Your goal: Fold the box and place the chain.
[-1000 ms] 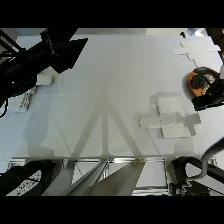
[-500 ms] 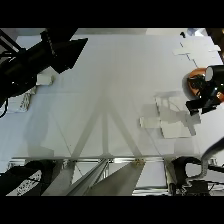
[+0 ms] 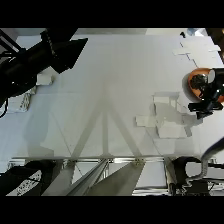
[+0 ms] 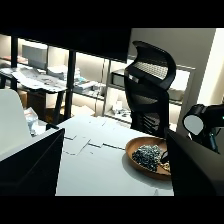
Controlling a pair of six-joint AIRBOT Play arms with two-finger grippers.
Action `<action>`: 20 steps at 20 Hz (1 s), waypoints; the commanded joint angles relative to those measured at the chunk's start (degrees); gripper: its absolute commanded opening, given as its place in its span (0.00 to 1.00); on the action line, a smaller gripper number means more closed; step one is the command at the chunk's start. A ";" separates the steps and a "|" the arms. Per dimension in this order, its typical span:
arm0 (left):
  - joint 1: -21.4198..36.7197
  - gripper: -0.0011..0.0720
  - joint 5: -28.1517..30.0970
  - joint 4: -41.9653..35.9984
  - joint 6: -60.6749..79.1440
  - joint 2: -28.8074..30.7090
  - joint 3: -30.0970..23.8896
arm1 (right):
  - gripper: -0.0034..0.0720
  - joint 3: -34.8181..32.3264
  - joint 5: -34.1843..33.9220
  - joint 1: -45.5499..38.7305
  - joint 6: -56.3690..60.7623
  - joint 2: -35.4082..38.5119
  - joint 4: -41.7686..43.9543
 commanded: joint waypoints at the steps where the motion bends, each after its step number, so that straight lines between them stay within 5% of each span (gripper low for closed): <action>1: 0.00 0.97 0.00 0.02 0.00 0.00 0.02 | 0.06 0.00 0.74 -0.28 -3.52 1.88 3.61; 7: 0.00 0.97 0.00 0.02 0.00 0.00 0.02 | 0.06 0.02 -1.46 -0.31 -16.41 10.51 21.24; 14: 0.00 0.97 0.02 0.00 0.00 0.00 0.02 | 0.06 -0.02 -11.74 -0.31 -30.56 10.99 49.75; 20: 0.00 0.97 0.00 0.02 0.02 0.00 0.02 | 0.06 -0.04 -16.24 1.90 -35.98 6.71 56.11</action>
